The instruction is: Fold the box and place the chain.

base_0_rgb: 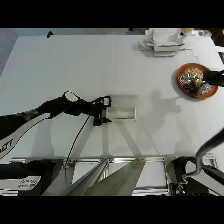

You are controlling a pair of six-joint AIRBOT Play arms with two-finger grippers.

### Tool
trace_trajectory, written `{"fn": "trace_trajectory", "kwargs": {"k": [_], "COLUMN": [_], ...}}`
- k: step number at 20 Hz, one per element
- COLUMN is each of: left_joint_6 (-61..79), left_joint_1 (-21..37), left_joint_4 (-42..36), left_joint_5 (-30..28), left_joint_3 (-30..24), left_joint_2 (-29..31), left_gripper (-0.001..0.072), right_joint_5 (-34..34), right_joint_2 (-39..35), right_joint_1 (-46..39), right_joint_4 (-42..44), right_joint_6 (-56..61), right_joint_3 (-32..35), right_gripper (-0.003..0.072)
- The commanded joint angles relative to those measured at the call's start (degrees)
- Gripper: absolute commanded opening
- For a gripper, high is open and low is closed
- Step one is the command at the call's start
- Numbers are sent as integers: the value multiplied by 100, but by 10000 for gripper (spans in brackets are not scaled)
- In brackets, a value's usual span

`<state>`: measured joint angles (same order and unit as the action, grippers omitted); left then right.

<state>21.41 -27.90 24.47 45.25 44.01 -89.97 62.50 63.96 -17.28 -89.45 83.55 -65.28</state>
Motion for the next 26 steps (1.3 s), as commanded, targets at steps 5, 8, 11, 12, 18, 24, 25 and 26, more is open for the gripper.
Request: {"fn": "trace_trajectory", "kwargs": {"k": [5, 8, 11, 12, 18, 24, 25, 26], "left_joint_6": [0, 0, 0, 0, 0, 0, 0, 0], "left_joint_1": [-4, -4, -4, -4, -4, -4, -4, -4], "left_joint_4": [0, 0, 0, 0, 0, 0, 0, 0], "left_joint_5": [-2, -2, -2, -2, -2, -2, -2, -2], "left_joint_3": [0, 0, 0, 0, 0, 0, 0, 0], "left_joint_2": [4, 4, 4, 4, 4, 4, 4, 4], "left_gripper": [154, 154, 154, 154, 154, 154, 154, 154], "right_joint_5": [944, 1381, 1401, 1440, 1504, 935, 896, 846], "right_joint_2": [-1937, -2415, -2747, -2802, -2846, -2612, -2498, -2358], "right_joint_1": [9, 9, 315, 553, 2503, 3910, 4024, 4133], "right_joint_4": [2358, 2922, 3298, 3331, 3335, 3244, 3246, 3244], "right_joint_6": [-881, -1158, -1163, -1163, -1158, -1156, -1158, -1158], "right_joint_3": [-7, -2, 7, 7, 9, 26, 44, 72], "right_gripper": [15, 15, 15, 15, 15, 15, 15, 15]}}
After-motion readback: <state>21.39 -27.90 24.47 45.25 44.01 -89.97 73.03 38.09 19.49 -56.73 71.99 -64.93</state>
